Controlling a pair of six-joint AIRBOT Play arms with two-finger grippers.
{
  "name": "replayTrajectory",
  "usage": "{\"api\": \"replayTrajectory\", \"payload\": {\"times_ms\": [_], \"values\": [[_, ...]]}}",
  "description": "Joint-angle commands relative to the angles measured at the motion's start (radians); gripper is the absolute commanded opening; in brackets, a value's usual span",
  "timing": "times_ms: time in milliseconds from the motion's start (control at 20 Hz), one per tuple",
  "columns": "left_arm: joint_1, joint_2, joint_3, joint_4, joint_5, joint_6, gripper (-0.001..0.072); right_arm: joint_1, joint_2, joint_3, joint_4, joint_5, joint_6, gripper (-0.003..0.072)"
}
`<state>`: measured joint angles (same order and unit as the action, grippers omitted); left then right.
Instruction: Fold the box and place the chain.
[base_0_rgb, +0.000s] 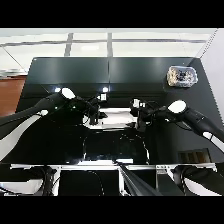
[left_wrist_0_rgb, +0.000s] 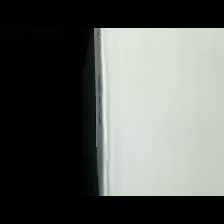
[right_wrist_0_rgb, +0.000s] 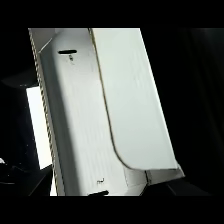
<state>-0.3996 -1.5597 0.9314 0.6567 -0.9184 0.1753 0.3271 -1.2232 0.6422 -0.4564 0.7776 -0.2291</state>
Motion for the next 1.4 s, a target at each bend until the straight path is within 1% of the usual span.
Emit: {"api": "replayTrajectory", "payload": {"times_ms": [0, 100, 450, 600, 800, 1050, 1100, 1150, 1350], "values": [[0.0, 0.0, 0.001, -0.001, 0.002, 0.0, 0.0025, -0.007, -0.047, 0.0, 0.023, 0.037, -0.068, 0.069], [0.0, 0.0, 0.001, -0.001, 0.002, 0.0, 0.0025, -0.007, -0.067, 0.0, -0.02, 0.039, -0.067, 0.069], [0.0, 0.0, 0.001, -0.001, 0.002, 0.0, 0.0025, -0.007, -0.119, 0.0, -0.035, 0.037, -0.067, 0.069], [0.0, 0.0, 0.001, -0.001, 0.002, 0.0, 0.0025, 0.006, -0.121, 0.001, -0.049, 0.017, -0.05, 0.069], [0.0, 0.0, 0.001, -0.001, 0.002, 0.0, 0.0025, 0.051, -0.124, 0.001, -0.103, -0.05, 0.006, 0.069], [0.0, 0.0, 0.001, -0.001, 0.002, 0.0, 0.0025, 0.05, -0.124, 0.001, -0.099, -0.058, 0.013, 0.0689], [0.0, 0.0, 0.001, -0.001, 0.002, 0.0, 0.0025, 0.05, -0.124, 0.001, -0.099, -0.058, 0.013, 0.0644], [0.0, 0.0, 0.001, -0.001, 0.002, 0.0, 0.0025, 0.05, -0.124, 0.001, -0.1, -0.057, 0.013, 0.0548], [0.0, 0.0, 0.001, -0.001, 0.002, 0.0, 0.0025, 0.051, -0.124, 0.001, -0.102, -0.057, 0.013, 0.0544]]}}
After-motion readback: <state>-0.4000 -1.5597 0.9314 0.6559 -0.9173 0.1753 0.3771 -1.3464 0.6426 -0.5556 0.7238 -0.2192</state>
